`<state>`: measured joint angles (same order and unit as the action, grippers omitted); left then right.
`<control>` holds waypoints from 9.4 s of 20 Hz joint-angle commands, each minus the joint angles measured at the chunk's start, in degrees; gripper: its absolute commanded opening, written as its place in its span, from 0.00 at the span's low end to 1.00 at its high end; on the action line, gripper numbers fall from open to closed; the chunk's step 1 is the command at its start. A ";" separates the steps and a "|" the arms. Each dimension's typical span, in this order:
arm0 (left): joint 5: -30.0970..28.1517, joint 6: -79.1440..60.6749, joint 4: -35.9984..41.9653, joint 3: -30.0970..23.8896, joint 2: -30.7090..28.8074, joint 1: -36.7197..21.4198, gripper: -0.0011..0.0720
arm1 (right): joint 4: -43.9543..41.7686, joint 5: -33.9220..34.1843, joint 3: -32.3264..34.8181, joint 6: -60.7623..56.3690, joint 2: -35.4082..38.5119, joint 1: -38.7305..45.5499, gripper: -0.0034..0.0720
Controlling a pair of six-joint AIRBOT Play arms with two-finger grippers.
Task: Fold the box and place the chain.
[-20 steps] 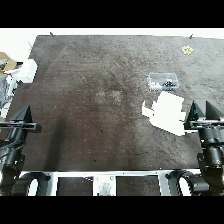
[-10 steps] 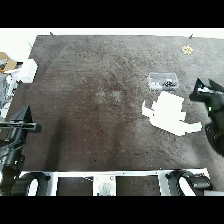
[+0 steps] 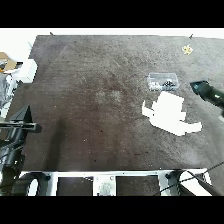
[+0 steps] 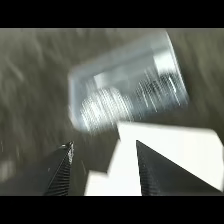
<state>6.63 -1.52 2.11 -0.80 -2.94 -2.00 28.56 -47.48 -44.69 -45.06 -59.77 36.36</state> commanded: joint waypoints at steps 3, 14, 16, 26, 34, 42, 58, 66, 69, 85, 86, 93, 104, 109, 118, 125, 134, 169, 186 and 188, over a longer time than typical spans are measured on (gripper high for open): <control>0.00 0.00 -0.02 -0.04 -0.04 0.00 0.03 | 35.04 -28.68 -7.34 -22.95 -2.78 15.30 0.64; 0.00 0.00 0.00 -0.04 -0.04 0.00 0.03 | 34.60 -30.05 -7.32 -16.09 -13.57 15.72 0.64; 0.00 0.00 -0.02 -0.04 -0.04 0.00 0.03 | 34.38 -29.38 -7.32 -14.99 -16.50 14.29 0.64; 0.00 0.00 0.00 -0.04 -0.04 0.00 0.03 | 26.23 -27.47 -5.14 -9.05 -24.61 13.73 0.40; 0.00 0.00 -0.02 -0.04 -0.04 0.00 0.03 | 23.41 -35.52 -3.34 -1.16 -19.15 16.63 0.05; 0.00 0.00 0.00 -0.04 -0.04 0.00 0.03 | 5.42 -34.86 12.52 1.57 -10.43 -1.44 0.05; 5.16 -0.07 -0.04 0.22 -0.04 0.00 0.03 | -8.96 -2.64 -13.38 8.50 -32.87 -41.51 0.05; 17.53 -1.42 0.79 8.94 7.91 0.00 0.54 | -10.25 1.68 -11.04 12.59 -32.74 -41.53 0.05; 25.42 -1.49 1.99 16.90 23.37 0.00 0.54 | -12.15 1.38 -10.40 14.08 -32.63 -41.44 0.05; 72.83 37.38 -33.20 96.52 110.29 6.03 0.59 | -12.44 0.02 -10.43 15.78 -32.70 -41.44 0.05; 75.14 40.68 -35.01 101.11 113.59 6.34 0.59 | -11.87 -0.35 -10.43 15.76 -32.70 -41.44 0.05; 75.21 46.45 -41.31 114.95 126.42 8.39 0.76 | -11.67 -1.64 -10.43 15.80 -32.70 -41.40 0.05; 80.85 43.04 -30.75 115.12 130.35 9.46 0.74 | -11.89 -2.64 -10.45 16.83 -32.68 -41.40 0.05; 84.65 43.50 -29.31 115.08 131.84 9.44 0.66 | -11.91 -2.36 -10.56 16.83 -32.63 -41.38 0.05; 85.50 43.04 -33.07 115.08 131.84 9.44 0.48 | -11.91 -2.16 -10.56 16.81 -32.63 -41.38 0.05; 83.01 43.04 -32.96 115.08 131.84 9.44 0.03 | -11.89 -2.19 -10.56 16.83 -32.63 -41.38 0.05; 81.99 33.46 -32.94 115.25 131.60 9.44 0.03 | -11.87 -2.73 -10.67 17.75 -29.33 -36.68 0.72; 67.10 -12.04 -34.49 107.86 129.02 10.29 0.03 | -20.87 -5.29 -10.56 57.44 -29.42 -31.71 0.72; 68.83 -12.04 -36.15 107.86 129.17 10.29 0.03 | -5.09 -0.61 -10.69 71.25 -29.42 -45.07 0.95; 68.83 -12.04 -36.13 107.86 129.17 10.29 0.03 | -3.08 1.05 -11.15 72.48 -29.44 -47.93 0.95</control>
<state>75.50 -13.56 -34.09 107.09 126.19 8.29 21.78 -48.97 -55.46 25.17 -89.17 -7.94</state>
